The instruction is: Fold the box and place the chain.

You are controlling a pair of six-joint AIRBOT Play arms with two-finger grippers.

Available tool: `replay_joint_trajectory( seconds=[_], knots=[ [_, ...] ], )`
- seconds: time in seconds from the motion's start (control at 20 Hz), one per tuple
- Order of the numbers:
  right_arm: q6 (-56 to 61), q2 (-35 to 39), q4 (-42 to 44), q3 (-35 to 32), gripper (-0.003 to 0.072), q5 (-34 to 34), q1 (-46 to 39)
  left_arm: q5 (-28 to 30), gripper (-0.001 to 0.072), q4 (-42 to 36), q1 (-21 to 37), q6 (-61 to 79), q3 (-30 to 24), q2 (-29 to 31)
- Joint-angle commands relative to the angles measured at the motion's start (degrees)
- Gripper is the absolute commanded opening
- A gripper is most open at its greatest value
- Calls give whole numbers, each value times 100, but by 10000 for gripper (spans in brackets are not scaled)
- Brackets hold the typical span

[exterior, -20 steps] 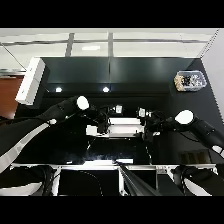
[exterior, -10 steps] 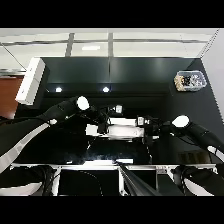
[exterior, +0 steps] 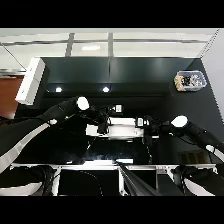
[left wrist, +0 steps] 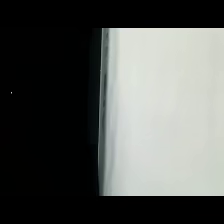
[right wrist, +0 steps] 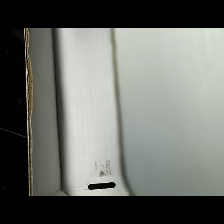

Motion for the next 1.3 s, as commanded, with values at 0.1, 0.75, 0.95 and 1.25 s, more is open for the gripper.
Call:
replay_joint_trajectory(
  seconds=[0.1,0.75,0.95,1.25],
  knots=[
    [11,-11,-48,0,682,-20,4,11,22,-2,4,0,0,4],
    [234,-24,-234,2,683,-144,4,33,23,-2,4,0,0,4],
    [199,-24,-219,9,682,-153,4,33,23,-2,4,0,0,4],
    [-74,-72,2,142,682,-105,7,33,23,-2,4,-2,0,4]
  ],
)
